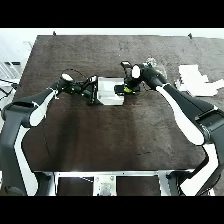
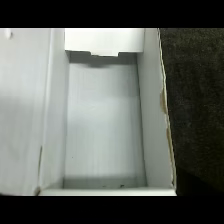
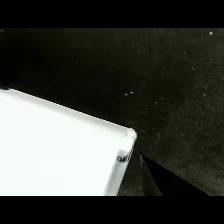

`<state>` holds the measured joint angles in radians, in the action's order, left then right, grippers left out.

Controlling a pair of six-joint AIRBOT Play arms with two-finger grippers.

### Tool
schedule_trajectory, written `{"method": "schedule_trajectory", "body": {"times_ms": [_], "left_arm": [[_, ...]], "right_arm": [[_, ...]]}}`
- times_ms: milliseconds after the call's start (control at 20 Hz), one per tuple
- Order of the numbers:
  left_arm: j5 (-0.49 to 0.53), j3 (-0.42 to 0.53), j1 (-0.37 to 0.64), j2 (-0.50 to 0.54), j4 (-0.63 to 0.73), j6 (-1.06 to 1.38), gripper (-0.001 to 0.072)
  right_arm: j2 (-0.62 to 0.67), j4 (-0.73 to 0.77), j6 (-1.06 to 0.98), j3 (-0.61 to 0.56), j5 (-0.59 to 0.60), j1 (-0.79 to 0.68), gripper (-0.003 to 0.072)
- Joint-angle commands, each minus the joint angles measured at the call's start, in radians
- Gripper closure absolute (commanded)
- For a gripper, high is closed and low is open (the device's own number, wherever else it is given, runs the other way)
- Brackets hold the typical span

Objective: Fold the box and place the chain.

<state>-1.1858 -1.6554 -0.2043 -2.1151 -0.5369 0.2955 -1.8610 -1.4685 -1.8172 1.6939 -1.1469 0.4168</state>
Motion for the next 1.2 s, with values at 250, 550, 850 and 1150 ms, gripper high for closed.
{"method": "schedule_trajectory", "body": {"times_ms": [250,550,850,1150], "left_arm": [[0.0,0.0,0.001,0.0,0.0,0.001,0.0412],[0.0,0.0,0.001,0.0,0.0,0.001,0.0412],[0.0,0.0,0.001,0.0,0.0,0.001,0.0412],[0.0,0.0,0.001,0.0,0.0,0.001,0.0412]], "right_arm": [[-0.15,-0.123,-0.113,0.203,-0.25,0.044,0.0256],[-0.171,-0.209,-0.183,0.239,-0.296,0.055,0.0264],[-0.171,-0.208,-0.192,0.239,-0.298,0.057,0.0332],[-0.171,-0.208,-0.211,0.239,-0.293,0.083,0.0365]]}}
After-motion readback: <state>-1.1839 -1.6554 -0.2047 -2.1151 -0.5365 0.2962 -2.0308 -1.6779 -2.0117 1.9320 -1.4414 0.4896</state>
